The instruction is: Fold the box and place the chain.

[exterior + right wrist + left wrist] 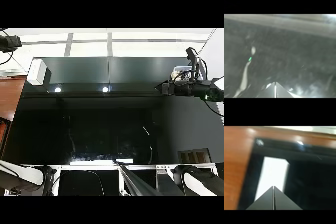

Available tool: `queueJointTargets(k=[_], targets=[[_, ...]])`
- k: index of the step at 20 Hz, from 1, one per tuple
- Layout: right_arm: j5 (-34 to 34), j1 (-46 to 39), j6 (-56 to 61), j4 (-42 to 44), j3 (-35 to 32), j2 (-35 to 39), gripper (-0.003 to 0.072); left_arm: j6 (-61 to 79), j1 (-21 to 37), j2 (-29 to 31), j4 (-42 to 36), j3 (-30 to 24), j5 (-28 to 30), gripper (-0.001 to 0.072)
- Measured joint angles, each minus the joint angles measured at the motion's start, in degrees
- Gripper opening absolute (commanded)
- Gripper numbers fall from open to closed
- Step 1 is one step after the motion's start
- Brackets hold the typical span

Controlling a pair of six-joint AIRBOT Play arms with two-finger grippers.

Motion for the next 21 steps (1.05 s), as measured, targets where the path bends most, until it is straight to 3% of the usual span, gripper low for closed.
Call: queueJointTargets(k=[3, 8, 11, 15, 21], targets=[[-5.97, 1.36, -0.85, -5.16, -0.59, -1.07, 0.0011, 2.16, -3.8, 10.45, -4.79, -13.64, 0.28, 0.003], [-10.58, 2.1, -1.4, -12.46, -2.08, -3.63, 0.0012, 4.9, -10.43, 33.64, -7.45, -53.2, 19.28, 0.0032], [-9.68, 2.21, -1.49, -14.23, -2.36, -4.11, 0.0012, 6.36, -11.32, 44.22, -7.87, -69.42, 27.34, 0.0032], [-9.22, 2.27, -1.49, -15.15, -2.49, -4.35, 0.0012, 6.99, -11.56, 50.21, -8.04, -78.38, 31.91, 0.0032], [-9.05, 2.27, -1.49, -15.52, -2.49, -4.37, 0.0012, 7.37, -11.63, 52.02, -8.09, -81.2, 33.46, 0.0032]])
